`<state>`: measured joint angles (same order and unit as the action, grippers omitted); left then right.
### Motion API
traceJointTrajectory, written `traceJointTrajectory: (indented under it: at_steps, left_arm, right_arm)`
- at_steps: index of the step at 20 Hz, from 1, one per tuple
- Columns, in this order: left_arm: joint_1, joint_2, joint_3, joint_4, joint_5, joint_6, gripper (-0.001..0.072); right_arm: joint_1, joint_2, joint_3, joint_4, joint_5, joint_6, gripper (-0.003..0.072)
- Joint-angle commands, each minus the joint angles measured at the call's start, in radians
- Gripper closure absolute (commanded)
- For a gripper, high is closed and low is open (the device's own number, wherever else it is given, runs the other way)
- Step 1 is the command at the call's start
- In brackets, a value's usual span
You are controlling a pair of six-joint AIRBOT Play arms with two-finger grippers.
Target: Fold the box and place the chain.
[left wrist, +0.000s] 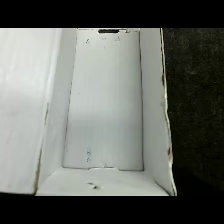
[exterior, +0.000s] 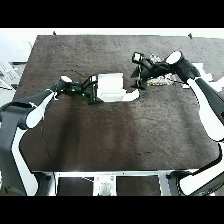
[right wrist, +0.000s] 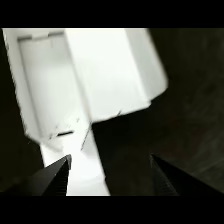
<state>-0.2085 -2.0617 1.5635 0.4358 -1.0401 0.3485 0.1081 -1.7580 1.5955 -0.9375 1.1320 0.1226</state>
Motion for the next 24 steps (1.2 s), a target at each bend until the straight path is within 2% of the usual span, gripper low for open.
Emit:
traceJointTrajectory:
  at_steps: [1,15,17,22,24]
  left_arm:
    - [0.000,0.000,0.000,0.000,0.000,0.000,0.0298]
    - [0.000,0.000,0.000,0.000,0.000,0.000,0.0298]
    - [0.000,0.000,0.000,0.000,0.000,0.000,0.0298]
    - [0.000,0.000,0.000,0.000,0.000,0.000,0.0298]
    - [0.000,0.000,0.000,0.000,0.000,0.000,0.0297]
  right_arm:
    - [-0.010,0.000,-0.088,-0.047,0.000,-0.056,0.0107]
    - [0.084,-0.063,-0.109,-0.019,-0.108,-0.056,0.0115]
    - [0.091,-0.069,-0.109,-0.014,-0.115,-0.056,0.0349]
    - [0.106,-0.078,-0.109,0.063,-0.156,-0.057,0.0473]
    - [0.121,-0.083,-0.109,0.078,-0.157,-0.091,0.0474]
